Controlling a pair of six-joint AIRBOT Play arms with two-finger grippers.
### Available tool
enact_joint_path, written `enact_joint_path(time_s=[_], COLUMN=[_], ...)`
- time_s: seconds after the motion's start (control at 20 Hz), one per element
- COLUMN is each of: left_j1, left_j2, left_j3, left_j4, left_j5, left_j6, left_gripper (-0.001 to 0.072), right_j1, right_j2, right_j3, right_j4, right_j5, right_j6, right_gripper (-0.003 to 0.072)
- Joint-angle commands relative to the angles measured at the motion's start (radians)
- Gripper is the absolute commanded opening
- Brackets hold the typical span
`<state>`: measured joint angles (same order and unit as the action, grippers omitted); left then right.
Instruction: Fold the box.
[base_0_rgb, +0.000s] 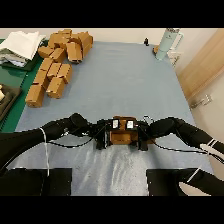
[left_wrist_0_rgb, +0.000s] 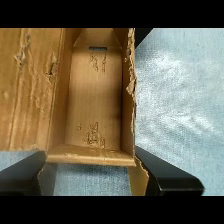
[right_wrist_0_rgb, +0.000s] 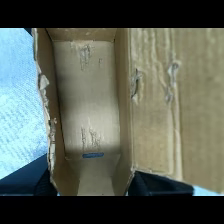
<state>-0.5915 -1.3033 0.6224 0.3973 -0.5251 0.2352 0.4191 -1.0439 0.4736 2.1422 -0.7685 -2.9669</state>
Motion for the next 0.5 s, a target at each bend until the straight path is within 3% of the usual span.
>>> enact_joint_path(time_s=[0.0, 0.35, 0.4, 0.45], left_j1=[0.0, 0.0, 0.0, 0.0], left_j2=[0.0, 0.0, 0.0, 0.0], left_j3=[-0.001, -0.001, -0.001, -0.001], left_j4=[0.0, 0.0, 0.0, 0.0], left_j5=[0.0, 0.0, 0.0, 0.0], left_j6=[0.0, 0.0, 0.0, 0.0], left_gripper=[0.0598, 0.0597, 0.0597, 0.0597], right_j1=[0.0, 0.0, 0.0, 0.0], right_j2=[0.0, 0.0, 0.0, 0.001], right_j3=[0.001, 0.001, 0.001, 0.001], right_j4=[0.0, 0.005, 0.013, 0.012], right_j5=[0.0, -0.005, -0.003, -0.007], right_j6=[0.0, 0.0, 0.0, 0.0], right_gripper=[0.0446, 0.0448, 0.0535, 0.072])
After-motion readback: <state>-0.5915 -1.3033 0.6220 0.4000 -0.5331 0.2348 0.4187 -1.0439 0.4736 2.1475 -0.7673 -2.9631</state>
